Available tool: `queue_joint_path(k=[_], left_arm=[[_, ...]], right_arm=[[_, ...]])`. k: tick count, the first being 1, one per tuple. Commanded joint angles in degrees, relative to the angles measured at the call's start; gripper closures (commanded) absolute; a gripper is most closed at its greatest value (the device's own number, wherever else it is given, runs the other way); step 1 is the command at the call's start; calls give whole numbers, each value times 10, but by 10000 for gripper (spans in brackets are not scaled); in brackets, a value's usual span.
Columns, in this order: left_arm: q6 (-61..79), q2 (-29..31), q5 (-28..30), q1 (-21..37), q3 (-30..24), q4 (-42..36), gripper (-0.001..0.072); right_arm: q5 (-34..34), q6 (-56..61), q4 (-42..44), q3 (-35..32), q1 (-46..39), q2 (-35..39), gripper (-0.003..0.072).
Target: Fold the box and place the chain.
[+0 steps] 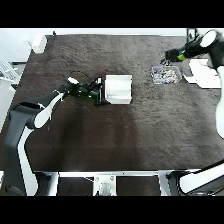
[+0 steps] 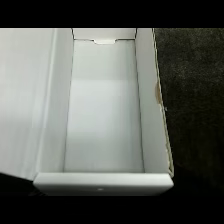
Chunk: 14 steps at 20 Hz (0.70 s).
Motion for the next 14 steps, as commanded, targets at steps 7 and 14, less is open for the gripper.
queue_joint_path(k=[7, 14], left_arm=[[0, 0, 0, 0, 0, 0, 238], [0, 0, 0, 0, 0, 0, 238]], right_arm=[[24, -2, -59, 0, 93, 229, 674], [24, -2, -59, 0, 201, 282, 674]])
